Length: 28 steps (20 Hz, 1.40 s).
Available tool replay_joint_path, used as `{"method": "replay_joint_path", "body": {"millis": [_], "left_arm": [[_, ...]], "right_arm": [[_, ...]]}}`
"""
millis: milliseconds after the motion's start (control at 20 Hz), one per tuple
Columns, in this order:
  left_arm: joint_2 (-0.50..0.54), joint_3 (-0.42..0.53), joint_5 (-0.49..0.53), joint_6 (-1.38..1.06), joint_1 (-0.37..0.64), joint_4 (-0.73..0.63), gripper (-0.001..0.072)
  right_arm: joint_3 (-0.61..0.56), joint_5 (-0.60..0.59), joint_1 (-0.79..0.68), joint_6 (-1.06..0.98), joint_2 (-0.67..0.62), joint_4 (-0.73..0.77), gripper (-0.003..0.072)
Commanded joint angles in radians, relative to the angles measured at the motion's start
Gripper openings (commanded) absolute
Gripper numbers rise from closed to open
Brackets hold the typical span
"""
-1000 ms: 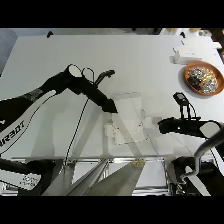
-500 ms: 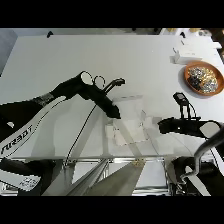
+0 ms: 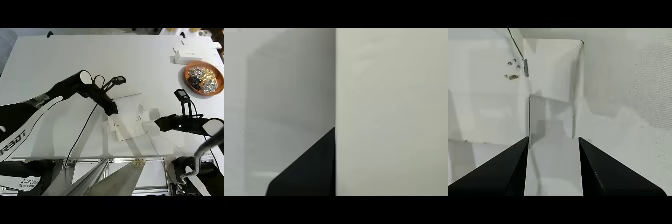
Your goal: Fold the box and place the chain.
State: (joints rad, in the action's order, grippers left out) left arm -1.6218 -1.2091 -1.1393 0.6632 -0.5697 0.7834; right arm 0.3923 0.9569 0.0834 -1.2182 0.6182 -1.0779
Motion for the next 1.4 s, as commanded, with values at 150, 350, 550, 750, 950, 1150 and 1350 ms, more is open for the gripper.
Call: {"method": "replay_joint_path", "body": {"millis": [150,350,550,750,950,1150,1350], "left_arm": [[0.239,0.083,0.115,-0.080,-0.077,0.128,-0.0009],[0.364,0.330,0.386,-0.187,-0.169,0.146,-0.0004],[0.267,0.370,0.384,-0.554,-0.151,-0.103,-0.0003],[0.169,0.370,0.410,-0.637,-0.151,-0.102,-0.0003],[0.154,0.370,0.410,-0.695,-0.151,-0.097,-0.0003],[0.154,0.363,0.430,-0.696,-0.149,-0.098,-0.0002],[0.154,0.363,0.437,-0.682,-0.147,-0.098,0.0003]], "right_arm": [[0.274,0.203,0.001,0.008,-0.005,-0.059,0.0369],[0.297,0.227,0.001,0.008,-0.043,-0.065,0.0368],[0.297,0.243,0.001,0.008,-0.044,-0.046,0.0368],[0.297,0.261,0.001,0.008,-0.044,-0.045,0.0368],[0.297,0.263,0.001,0.013,-0.044,-0.045,0.0368],[0.295,0.267,0.001,0.023,-0.044,-0.047,0.0368],[0.295,0.291,0.001,0.034,-0.044,-0.048,0.0367]]}}
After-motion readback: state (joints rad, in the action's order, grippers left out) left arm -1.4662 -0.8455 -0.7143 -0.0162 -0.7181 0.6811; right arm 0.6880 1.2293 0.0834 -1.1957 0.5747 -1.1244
